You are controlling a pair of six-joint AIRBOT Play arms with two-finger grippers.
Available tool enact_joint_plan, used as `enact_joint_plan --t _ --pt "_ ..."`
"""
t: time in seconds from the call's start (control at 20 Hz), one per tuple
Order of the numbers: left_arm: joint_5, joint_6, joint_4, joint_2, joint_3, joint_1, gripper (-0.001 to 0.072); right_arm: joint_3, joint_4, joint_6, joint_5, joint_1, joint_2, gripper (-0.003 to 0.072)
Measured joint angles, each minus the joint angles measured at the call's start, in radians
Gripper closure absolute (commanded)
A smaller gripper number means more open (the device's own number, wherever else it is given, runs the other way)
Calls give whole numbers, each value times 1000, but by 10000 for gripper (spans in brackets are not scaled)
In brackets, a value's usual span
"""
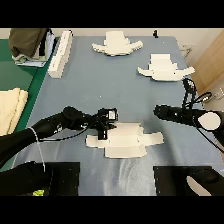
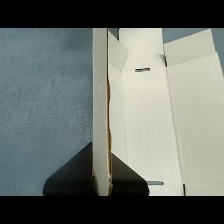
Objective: Fold the box.
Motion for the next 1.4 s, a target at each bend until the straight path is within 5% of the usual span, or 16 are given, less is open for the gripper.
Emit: enact_joint_plan --t 0.35,0.6,0.85,1.4 --pt "-7 -48 11 26 -3 0 695 0 -4 -3 -1 0 0 668" --pt "87 -39 56 53 102 39 696 0 -7 -3 -19 0 0 668" --pt "42 -28 96 -27 190 93 696 0 -7 -4 -39 0 0 668" --pt "-16 16 34 -89 119 76 696 0 -7 -4 -59 0 1 668"
